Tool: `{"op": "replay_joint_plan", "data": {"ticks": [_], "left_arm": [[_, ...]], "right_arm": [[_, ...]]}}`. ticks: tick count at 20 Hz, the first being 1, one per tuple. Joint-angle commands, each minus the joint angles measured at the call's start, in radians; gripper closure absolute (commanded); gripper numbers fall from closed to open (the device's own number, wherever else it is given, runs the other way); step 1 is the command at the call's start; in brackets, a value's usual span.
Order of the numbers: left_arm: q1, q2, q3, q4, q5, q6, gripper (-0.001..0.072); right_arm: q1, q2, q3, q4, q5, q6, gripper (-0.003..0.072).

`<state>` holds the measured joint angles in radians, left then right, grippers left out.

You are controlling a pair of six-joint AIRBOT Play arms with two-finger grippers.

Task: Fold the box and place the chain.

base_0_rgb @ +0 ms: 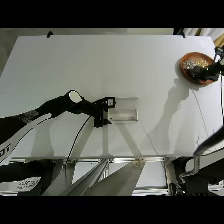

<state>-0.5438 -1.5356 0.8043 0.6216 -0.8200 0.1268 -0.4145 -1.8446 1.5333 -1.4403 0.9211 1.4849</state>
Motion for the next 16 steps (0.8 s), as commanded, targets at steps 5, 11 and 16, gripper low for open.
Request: {"op": "replay_joint_plan", "data": {"ticks": [5, 11, 16], "left_arm": [[0.0, 0.0, 0.0, 0.0, 0.0, 0.0, 0.0698], [0.0, 0.0, 0.0, 0.0, 0.0, 0.0, 0.0698], [0.0, 0.0, 0.0, 0.0, 0.0, 0.0, 0.0698]], "right_arm": [[0.0, 0.165, 0.002, -0.025, 0.031, -0.026, 0.0669], [0.0, 0.373, 0.002, -0.018, 0.217, -0.119, 0.0669], [0.0, 0.496, 0.002, 0.086, 0.508, -0.139, 0.0669]]}}
